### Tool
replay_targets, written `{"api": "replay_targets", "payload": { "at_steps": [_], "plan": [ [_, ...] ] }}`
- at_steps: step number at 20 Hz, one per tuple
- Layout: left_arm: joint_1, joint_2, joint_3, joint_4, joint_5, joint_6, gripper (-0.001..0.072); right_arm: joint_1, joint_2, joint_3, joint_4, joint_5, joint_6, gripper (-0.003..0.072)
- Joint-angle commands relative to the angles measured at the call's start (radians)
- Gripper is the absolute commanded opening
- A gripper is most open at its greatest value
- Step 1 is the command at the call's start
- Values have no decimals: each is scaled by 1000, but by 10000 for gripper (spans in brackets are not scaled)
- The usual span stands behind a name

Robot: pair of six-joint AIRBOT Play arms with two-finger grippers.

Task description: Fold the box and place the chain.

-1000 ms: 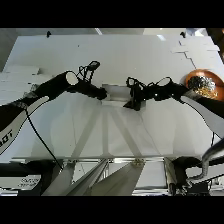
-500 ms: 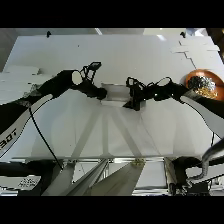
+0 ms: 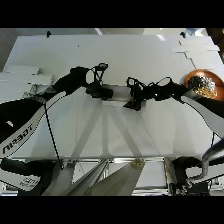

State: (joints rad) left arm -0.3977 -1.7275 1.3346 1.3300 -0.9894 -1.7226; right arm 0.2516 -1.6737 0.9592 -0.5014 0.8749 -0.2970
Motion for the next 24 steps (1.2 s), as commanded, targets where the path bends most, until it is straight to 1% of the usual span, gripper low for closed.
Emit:
{"api": "replay_targets", "payload": {
  "at_steps": [1,5,7,9,10,11,12,16,17,18,19,20,21,22,23,24],
  "plan": [
    [-12,-14,44,100,-81,-144,272,1,0,1,2,0,0,459],
    [-17,-32,47,71,-143,-211,271,1,0,1,2,0,0,459],
    [-19,-44,47,16,-134,-230,260,1,0,1,1,0,0,459],
    [-28,-47,47,6,-92,-235,129,1,0,1,1,0,0,459],
    [-32,-47,47,6,-78,-235,129,1,0,1,1,0,0,459],
    [-35,-47,47,6,-70,-235,97,1,0,1,1,0,0,459],
    [-37,-47,47,7,-69,-233,8,1,0,1,1,0,0,459],
    [-39,-45,47,10,-80,-233,6,1,0,1,1,0,0,459],
    [-39,-43,47,10,-80,-233,18,1,0,1,1,0,0,459],
    [-39,-39,47,10,-80,-233,60,1,0,1,1,0,0,459],
    [-39,-33,47,9,-82,-233,117,1,0,1,1,0,0,459],
    [-38,-25,47,9,-87,-233,174,1,0,1,1,0,0,459],
    [-37,-15,47,10,-93,-233,250,1,0,1,1,0,0,459],
    [-33,-5,47,9,-103,-233,350,1,0,1,1,0,0,459],
    [-28,8,47,4,-116,-233,366,1,0,1,1,0,0,459],
    [-24,22,47,3,-134,-232,366,1,0,1,1,0,0,459]
  ]
}}
